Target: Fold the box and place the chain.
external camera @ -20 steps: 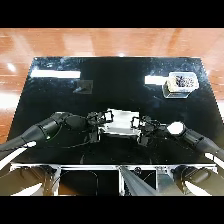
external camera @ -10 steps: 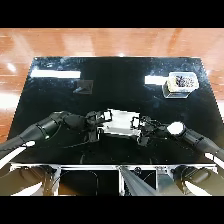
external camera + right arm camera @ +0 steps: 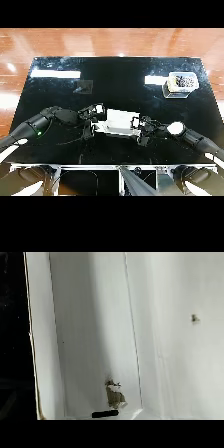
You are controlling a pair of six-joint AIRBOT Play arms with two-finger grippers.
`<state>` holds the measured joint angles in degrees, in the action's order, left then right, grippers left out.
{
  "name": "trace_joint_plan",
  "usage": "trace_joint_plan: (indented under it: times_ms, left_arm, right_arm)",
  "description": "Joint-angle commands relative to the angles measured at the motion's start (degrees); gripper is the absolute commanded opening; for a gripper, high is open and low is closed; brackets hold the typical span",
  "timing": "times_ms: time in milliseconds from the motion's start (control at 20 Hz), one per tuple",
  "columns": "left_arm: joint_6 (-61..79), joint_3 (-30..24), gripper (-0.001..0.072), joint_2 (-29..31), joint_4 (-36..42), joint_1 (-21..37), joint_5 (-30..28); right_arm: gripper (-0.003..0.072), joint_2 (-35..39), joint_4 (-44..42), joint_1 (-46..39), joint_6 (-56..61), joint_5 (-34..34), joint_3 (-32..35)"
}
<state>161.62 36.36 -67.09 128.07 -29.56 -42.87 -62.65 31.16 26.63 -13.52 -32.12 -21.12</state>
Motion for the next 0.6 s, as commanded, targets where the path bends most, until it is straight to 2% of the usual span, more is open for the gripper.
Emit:
trace_joint_plan:
  times_ms: [0,450,550]
  left_arm:
    - [1.4,0.0,0.0375,-0.7,0.5,-0.1,1.3]
    - [3.7,4.4,0.0373,-5.5,3.2,-2.7,1.0]
    - [4.2,5.0,0.0347,-6.5,3.2,-3.2,-0.5]
  right_arm:
    - [0.062,0.0,0.0,0.0,0.0,0.0,0.0]
    - [0.062,-0.1,0.0,0.0,0.0,0.0,0.0]
    - [0.062,-0.1,0.0,0.1,0.0,0.0,0.0]
